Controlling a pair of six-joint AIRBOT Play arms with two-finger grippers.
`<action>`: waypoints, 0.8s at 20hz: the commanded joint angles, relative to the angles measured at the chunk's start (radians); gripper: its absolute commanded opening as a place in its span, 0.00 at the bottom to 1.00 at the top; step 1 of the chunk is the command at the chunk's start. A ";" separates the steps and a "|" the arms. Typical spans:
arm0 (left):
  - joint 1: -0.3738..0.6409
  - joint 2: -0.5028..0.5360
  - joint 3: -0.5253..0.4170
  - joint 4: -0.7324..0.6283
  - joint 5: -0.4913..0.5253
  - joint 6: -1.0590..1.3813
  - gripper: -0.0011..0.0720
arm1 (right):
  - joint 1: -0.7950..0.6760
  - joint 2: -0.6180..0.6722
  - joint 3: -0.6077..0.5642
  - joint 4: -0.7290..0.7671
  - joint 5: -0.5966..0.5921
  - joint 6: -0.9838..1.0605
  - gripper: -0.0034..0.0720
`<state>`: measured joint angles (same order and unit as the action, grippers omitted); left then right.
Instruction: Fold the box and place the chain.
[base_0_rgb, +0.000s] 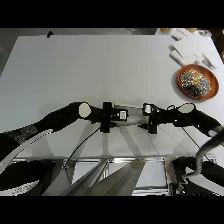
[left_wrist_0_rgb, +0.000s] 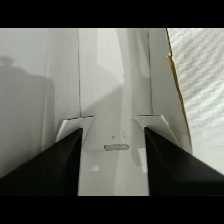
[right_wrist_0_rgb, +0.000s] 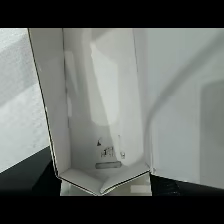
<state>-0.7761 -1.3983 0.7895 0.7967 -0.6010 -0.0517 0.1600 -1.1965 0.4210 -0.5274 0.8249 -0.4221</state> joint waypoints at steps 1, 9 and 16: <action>0.008 0.037 0.000 0.015 -0.039 -0.027 0.24 | 0.000 0.000 0.000 0.002 -0.001 0.002 0.57; 0.081 0.266 0.000 0.351 -0.201 -0.712 0.02 | 0.000 0.000 0.001 0.002 -0.002 0.002 0.57; 0.227 0.340 0.000 0.613 -0.360 -1.649 0.02 | 0.000 0.000 0.001 0.002 -0.002 0.002 0.57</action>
<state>-0.6079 -1.0695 0.7898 1.3098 -0.8894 -1.2972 0.1600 -1.1969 0.4206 -0.5251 0.8227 -0.4194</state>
